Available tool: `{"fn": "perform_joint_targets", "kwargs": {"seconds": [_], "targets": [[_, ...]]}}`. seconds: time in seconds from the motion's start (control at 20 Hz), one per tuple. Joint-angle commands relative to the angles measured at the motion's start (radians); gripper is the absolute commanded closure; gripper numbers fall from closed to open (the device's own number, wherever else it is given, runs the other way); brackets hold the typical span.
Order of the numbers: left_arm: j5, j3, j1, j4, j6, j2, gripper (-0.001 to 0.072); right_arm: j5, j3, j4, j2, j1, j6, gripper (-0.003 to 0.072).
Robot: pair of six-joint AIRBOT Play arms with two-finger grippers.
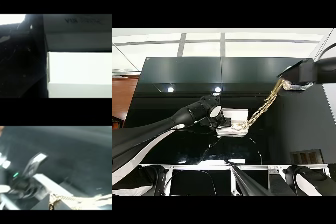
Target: Fold the box and place the chain.
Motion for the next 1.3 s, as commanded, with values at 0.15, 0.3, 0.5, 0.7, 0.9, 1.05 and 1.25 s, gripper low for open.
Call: {"fn": "perform_joint_targets", "kwargs": {"seconds": [0.15, 0.3, 0.5, 0.7, 0.9, 1.05, 1.25], "targets": [[0.001, 0.0, 0.0, 0.0, 0.0, -0.001, 0.0679, -0.032, -0.192, 0.162, -0.022, 0.175, -0.051, 0.0674], [0.001, 0.0, 0.0, 0.0, 0.0, -0.001, 0.0679, -0.057, -0.232, 0.207, -0.052, 0.211, -0.075, 0.0674], [0.001, 0.0, 0.0, 0.0, 0.0, -0.001, 0.0679, -0.055, -0.232, 0.234, -0.057, 0.211, -0.085, 0.0674], [0.001, 0.0, 0.0, 0.0, 0.0, -0.001, 0.0679, -0.059, -0.268, 0.192, -0.08, 0.211, -0.092, 0.0672], [0.001, 0.0, 0.0, 0.0, 0.0, -0.001, 0.0679, -0.141, -0.402, 0.119, -0.095, 0.23, -0.101, 0.0669], [0.001, 0.0, 0.0, 0.0, 0.0, -0.001, 0.0679, -0.205, -0.438, 0.096, -0.095, 0.23, -0.124, 0.0384], [0.0, 0.0, 0.0, 0.0, 0.0, -0.001, 0.0679, -0.169, -0.404, 0.064, -0.092, 0.091, -0.23, 0.0227]]}}
